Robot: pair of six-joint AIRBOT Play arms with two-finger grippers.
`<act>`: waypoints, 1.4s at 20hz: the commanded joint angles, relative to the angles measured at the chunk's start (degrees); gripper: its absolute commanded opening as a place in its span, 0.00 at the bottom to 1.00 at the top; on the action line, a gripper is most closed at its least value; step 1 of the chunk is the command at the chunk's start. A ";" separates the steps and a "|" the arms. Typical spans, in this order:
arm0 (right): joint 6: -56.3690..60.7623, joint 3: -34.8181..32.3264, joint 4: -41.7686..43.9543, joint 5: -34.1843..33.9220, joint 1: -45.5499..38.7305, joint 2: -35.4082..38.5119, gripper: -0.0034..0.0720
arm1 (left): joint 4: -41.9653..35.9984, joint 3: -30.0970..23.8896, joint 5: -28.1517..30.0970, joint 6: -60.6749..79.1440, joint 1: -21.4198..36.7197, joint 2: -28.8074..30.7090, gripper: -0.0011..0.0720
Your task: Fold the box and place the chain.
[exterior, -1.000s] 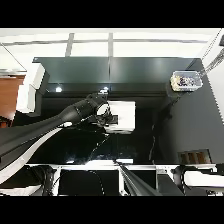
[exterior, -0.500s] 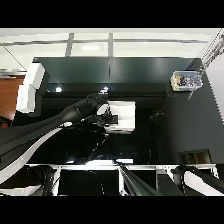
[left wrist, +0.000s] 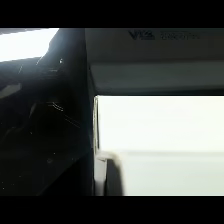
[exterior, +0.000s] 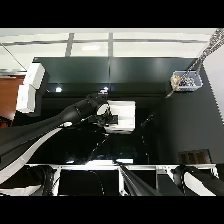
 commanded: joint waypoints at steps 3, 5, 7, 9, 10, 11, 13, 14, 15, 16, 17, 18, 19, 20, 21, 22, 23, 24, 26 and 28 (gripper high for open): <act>-0.94 -0.02 -0.20 3.34 6.58 0.28 0.06 | 0.22 0.04 0.09 0.00 -0.02 -0.02 0.05; -0.72 -0.02 -0.17 4.61 9.33 0.28 0.06 | 0.22 0.04 0.07 0.02 -0.02 -0.02 0.05; -0.46 -0.02 -0.17 6.40 11.89 0.28 0.06 | 0.24 0.04 0.07 0.00 -0.02 -0.02 0.05; -1.42 -0.02 -0.11 10.14 14.08 0.24 0.06 | 0.37 0.04 0.07 0.00 -0.02 -0.02 0.05; -2.38 -0.02 0.22 11.89 14.93 0.24 0.06 | 0.39 0.04 0.07 0.00 -0.02 -0.02 0.05; -2.67 -0.02 0.92 12.72 15.58 0.24 0.06 | 0.39 0.04 0.07 0.00 -0.02 -0.02 0.05; -2.89 -0.02 3.39 12.24 16.35 0.22 0.06 | 0.42 0.04 0.09 0.00 -0.02 -0.02 0.05; -3.37 -0.02 5.05 11.87 16.65 0.17 0.06 | 0.42 0.04 0.09 0.00 -0.02 -0.02 0.05; -4.28 -0.02 5.81 11.89 16.65 0.13 0.06 | 0.42 0.04 0.09 0.00 -0.02 -0.02 0.05; -4.26 -0.02 5.64 11.78 16.63 0.11 0.06 | 0.39 0.04 0.11 0.00 -0.02 -0.02 0.05; -4.26 -0.02 5.73 11.47 16.65 0.11 0.06 | 0.39 0.04 0.09 0.00 -0.02 -0.02 0.05; -4.26 -0.02 6.32 11.13 16.65 0.11 0.06 | 0.39 0.04 0.04 0.00 -0.02 -0.02 0.05; -4.26 -0.02 7.45 10.99 16.65 0.11 0.06 | 0.39 0.04 -0.02 0.00 -0.02 -0.02 0.05; -4.26 -0.02 8.63 10.99 16.65 0.11 0.06 | 0.39 0.04 0.02 0.00 -0.02 -0.02 0.05; -4.26 -0.02 9.60 11.02 16.65 0.11 0.06 | 0.39 0.04 0.09 0.00 -0.02 -0.02 0.05; -4.26 -0.02 10.12 10.97 16.65 0.11 0.06 | 0.39 0.04 0.07 0.00 -0.02 -0.02 0.05; -4.26 -0.02 10.19 10.95 16.65 0.09 0.06 | 0.39 0.04 0.07 0.00 -0.02 -0.02 0.05; -4.26 -0.02 10.73 10.86 16.65 0.09 0.06 | 0.39 0.04 0.09 0.00 -0.02 -0.02 0.05; -4.28 -0.02 13.40 9.73 16.65 -0.17 0.06 | 0.42 0.04 0.11 0.00 -0.02 -0.02 0.05; -4.07 -0.02 15.19 7.34 17.66 -0.96 0.06 | 0.42 0.04 0.09 0.00 -0.02 -0.02 0.05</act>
